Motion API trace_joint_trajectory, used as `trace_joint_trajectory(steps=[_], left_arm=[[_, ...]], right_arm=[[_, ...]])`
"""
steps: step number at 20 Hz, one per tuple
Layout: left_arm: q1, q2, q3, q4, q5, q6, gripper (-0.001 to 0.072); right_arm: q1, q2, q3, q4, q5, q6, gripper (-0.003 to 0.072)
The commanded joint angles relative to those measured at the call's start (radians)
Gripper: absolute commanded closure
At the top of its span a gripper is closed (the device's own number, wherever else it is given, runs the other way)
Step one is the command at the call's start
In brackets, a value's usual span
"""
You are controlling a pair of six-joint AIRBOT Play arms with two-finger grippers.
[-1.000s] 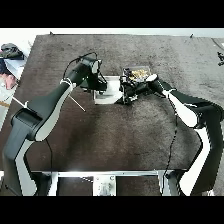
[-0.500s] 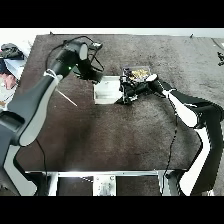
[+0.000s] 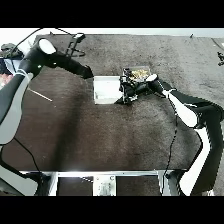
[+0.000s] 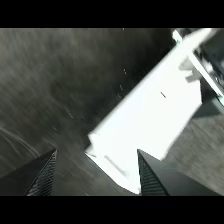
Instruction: Fold the box and place the chain.
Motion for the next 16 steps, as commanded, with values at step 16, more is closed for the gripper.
trace_joint_trajectory(steps=[16], left_arm=[[0.153,-0.234,-0.058,-0.475,-0.158,0.925,0.0165]], right_arm=[[0.0,0.0,0.0,0.0,0.0,0.0,0.0151]])
